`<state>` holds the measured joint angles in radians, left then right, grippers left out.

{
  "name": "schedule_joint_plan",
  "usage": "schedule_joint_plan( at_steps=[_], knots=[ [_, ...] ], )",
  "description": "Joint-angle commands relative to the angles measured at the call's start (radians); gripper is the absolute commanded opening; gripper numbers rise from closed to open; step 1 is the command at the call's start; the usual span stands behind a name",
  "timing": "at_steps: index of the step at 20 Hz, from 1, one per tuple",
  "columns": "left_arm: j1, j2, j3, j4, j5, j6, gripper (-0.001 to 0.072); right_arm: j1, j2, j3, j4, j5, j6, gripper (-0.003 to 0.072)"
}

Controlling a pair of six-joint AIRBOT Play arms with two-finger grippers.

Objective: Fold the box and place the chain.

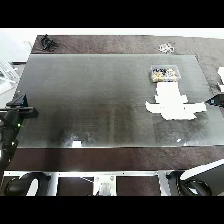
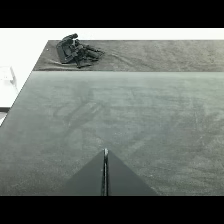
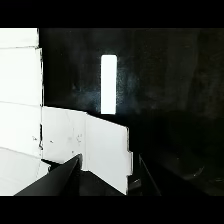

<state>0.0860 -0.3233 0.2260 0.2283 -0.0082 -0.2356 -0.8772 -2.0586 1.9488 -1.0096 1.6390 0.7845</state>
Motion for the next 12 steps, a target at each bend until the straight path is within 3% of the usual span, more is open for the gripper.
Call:
schedule_joint_plan(
  at_steps=[1, 12],
  knots=[
    [0.000, 0.001, 0.000, 0.000, 0.000, 0.000, 0.0019, 0.003, -0.026, 0.006, -0.005, 0.004, 0.027, 0.0452],
    [0.000, 0.001, 0.000, 0.000, 0.000, 0.000, 0.0019, 0.033, -0.057, -0.037, 0.032, 0.081, 0.051, 0.0450]
  ],
)
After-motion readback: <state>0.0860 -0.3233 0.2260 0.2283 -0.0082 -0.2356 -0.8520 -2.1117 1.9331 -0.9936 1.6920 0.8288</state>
